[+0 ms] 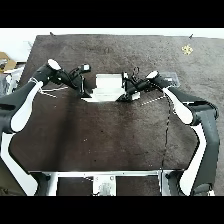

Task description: Fold the box and place the chain.

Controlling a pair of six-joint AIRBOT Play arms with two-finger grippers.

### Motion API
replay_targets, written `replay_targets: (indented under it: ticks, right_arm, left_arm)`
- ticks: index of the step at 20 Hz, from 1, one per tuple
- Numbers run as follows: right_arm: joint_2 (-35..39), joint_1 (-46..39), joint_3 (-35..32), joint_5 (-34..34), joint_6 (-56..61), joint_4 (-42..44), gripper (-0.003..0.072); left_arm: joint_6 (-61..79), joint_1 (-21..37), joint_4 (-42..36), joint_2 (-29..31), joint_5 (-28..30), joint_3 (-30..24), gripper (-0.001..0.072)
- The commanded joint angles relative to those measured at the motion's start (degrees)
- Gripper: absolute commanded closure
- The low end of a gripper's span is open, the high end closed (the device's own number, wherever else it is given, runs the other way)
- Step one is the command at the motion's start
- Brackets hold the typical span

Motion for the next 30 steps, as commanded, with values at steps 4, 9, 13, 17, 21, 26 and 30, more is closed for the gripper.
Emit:
replay_targets:
  ticks: [4,9,13,17,21,26,30]
  right_arm:
    - [0.0,0.0,0.0,0.0,0.0,0.0,0.0239]
    - [0.0,0.0,0.0,0.0,0.0,0.0,0.0239]
    - [0.0,0.0,0.0,0.0,0.0,0.0,0.0239]
    - [0.0,0.0,0.0,0.0,0.0,0.0,0.0239]
    - [0.0,0.0,0.0,0.0,0.0,0.0,0.0239]
    - [0.0,0.0,0.0,0.0,0.0,0.0,0.0239]
    - [0.0,0.0,0.0,0.0,0.0,0.0,0.0239]
  left_arm:
    - [2.8,-2.8,0.4,-1.4,9.7,-1.9,0.0151]
    - [2.8,-3.0,0.1,-1.4,10.5,-1.9,0.0153]
    - [2.5,-3.0,0.1,-1.4,9.2,-1.9,0.0355]
    - [2.3,-3.0,-0.4,-1.4,7.5,-1.9,0.0355]
    - [1.6,-3.0,-0.8,-1.4,6.1,-1.9,0.0356]
    - [-0.9,-3.0,-1.5,-1.4,6.9,-1.9,0.0356]
    - [-0.6,-3.8,-4.5,-1.4,10.0,-2.1,0.0365]
